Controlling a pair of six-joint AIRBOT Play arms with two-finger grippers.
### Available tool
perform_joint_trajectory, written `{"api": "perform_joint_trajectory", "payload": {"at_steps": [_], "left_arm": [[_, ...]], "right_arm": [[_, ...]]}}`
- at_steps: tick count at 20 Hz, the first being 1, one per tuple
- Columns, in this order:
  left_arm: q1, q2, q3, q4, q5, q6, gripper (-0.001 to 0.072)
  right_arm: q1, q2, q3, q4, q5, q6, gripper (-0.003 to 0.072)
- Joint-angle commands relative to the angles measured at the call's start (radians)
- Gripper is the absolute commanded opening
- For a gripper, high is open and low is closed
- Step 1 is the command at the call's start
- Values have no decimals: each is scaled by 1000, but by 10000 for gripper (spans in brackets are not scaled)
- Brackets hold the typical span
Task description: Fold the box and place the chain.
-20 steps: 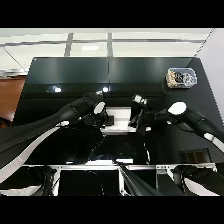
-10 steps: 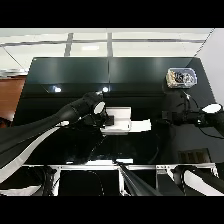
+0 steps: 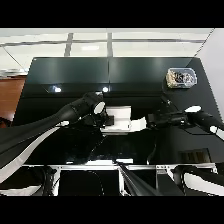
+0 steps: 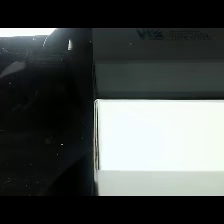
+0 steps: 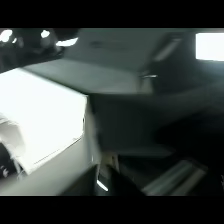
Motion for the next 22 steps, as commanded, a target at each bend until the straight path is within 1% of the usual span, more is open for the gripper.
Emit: {"api": "perform_joint_trajectory", "payload": {"at_steps": [1, 2, 4, 6, 7, 8, 11, 15, 16, 17, 20, 22], "left_arm": [[0, 0, 1, 0, 0, 0, 23], [0, 0, 1, 0, -1, 0, 23], [0, 0, 1, 0, -1, 0, 23], [0, 0, 1, 0, -1, 0, 22], [0, 0, 1, 0, -1, 0, 23], [0, 0, 1, 0, -1, 0, 22], [0, 0, 1, 0, -1, 0, 23], [0, 0, 1, 1, -1, 0, 23], [0, 0, 1, 0, -1, 0, 23], [0, 0, 1, 0, -1, 0, 23], [0, 0, 1, 0, -1, 0, 23], [0, 0, 1, 0, -1, 0, 23]], "right_arm": [[78, -10, 40, 59, 21, -42, 557], [83, -10, 59, 57, 42, -42, 593], [99, -10, 92, 53, 74, -40, 591], [140, -10, 115, 52, 58, -5, 589], [164, -10, 128, 42, 43, 25, 566], [192, -10, 148, 7, 25, 68, 486], [279, -10, 233, -184, -26, 251, 486], [422, -10, 331, -466, -87, 602, 484], [455, -10, 347, -522, -101, 674, 336], [484, -10, 359, -576, -118, 744, 312], [565, -13, 392, -759, -151, 946, 312], [613, -29, 422, -862, -122, 1080, 312]]}}
